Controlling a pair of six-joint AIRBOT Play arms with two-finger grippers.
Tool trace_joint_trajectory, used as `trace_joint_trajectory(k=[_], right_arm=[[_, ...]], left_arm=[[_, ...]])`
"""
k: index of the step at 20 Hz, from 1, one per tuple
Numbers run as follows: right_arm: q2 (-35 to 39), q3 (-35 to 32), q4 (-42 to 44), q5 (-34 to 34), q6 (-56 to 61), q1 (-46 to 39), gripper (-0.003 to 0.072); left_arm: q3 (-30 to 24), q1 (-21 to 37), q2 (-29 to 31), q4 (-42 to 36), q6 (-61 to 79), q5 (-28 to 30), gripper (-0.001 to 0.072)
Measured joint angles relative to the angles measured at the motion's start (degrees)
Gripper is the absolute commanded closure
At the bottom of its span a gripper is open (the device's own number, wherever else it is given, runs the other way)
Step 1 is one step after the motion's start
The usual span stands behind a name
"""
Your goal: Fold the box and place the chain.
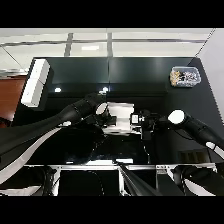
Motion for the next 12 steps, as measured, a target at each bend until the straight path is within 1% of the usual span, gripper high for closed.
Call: trace_joint_trajectory(k=[2,4,5,6,7,8,9,10,11,12], right_arm=[[-1.1,0.0,4.3,-1.0,0.0,0.3,0.0479],[-2.1,-0.1,7.6,-1.6,0.0,0.7,0.0478],[-2.5,-0.1,8.8,-2.0,0.1,0.8,0.0376],[-2.8,-0.1,9.6,-2.2,0.5,0.9,0.0198],[-3.0,-0.1,10.1,-2.6,1.0,0.9,0.0428],[-3.2,-0.1,10.4,-3.2,2.1,1.0,0.0534],[-3.3,-0.1,10.9,-3.9,3.2,1.0,0.0283],[-3.4,-0.1,11.2,-4.1,4.3,1.0,0.0265],[-3.4,-0.1,11.5,-3.9,5.3,1.0,0.0552],[-3.4,-0.1,11.3,-4.1,6.7,1.0,0.0675]], left_arm=[[0.0,0.0,0.0,0.0,0.0,0.0,0.0683],[0.0,0.0,0.0,0.1,0.0,-0.1,0.0683],[0.0,0.0,0.0,0.1,0.0,-0.1,0.0683],[0.0,0.0,0.0,0.1,0.0,0.0,0.0683],[0.0,0.0,0.0,0.1,-0.1,0.0,0.0683],[0.0,0.0,0.0,0.1,-0.2,0.0,0.0684],[0.0,0.0,0.0,0.1,-0.2,0.0,0.0683],[0.0,0.0,0.0,0.0,-0.2,0.1,0.0683],[0.0,0.0,0.0,0.0,-0.2,0.1,0.0684],[0.0,0.0,0.0,0.0,-0.2,0.1,0.0683]])
